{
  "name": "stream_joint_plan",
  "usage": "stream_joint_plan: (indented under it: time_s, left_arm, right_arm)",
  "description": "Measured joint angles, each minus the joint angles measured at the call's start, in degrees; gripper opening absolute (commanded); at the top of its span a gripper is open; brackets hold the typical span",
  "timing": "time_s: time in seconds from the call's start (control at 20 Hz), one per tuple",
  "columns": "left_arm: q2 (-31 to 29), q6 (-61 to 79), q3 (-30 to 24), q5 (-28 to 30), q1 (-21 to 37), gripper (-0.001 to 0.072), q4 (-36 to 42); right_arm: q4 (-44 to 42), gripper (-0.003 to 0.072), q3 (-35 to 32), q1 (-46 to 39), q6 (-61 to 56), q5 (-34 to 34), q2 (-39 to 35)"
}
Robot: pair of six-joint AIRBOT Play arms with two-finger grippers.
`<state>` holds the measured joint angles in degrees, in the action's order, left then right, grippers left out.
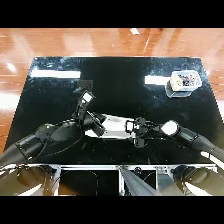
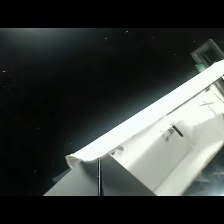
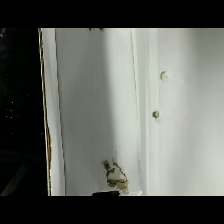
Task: Fold the box and place the chain.
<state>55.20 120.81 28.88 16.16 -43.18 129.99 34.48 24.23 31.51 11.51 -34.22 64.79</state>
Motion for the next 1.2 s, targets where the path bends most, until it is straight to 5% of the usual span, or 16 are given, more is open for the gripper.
stream_joint_plan:
  time_s: [0.45,0.95,1.2]
  left_arm:
    - [7.98,-3.74,0.00,-9.77,-4.76,0.0019,-0.04]
    - [9.27,-5.51,0.17,-5.86,-5.03,0.0020,-0.37]
    - [4.46,-5.68,1.11,-0.28,-2.78,0.0020,-3.13]
  right_arm:
    - [0.02,0.0498,0.00,0.00,-0.07,-0.07,0.00]
    - [0.15,0.0499,0.00,-0.04,0.07,-0.09,-0.02]
    - [0.07,0.0498,0.00,-0.04,0.24,-0.07,-0.02]
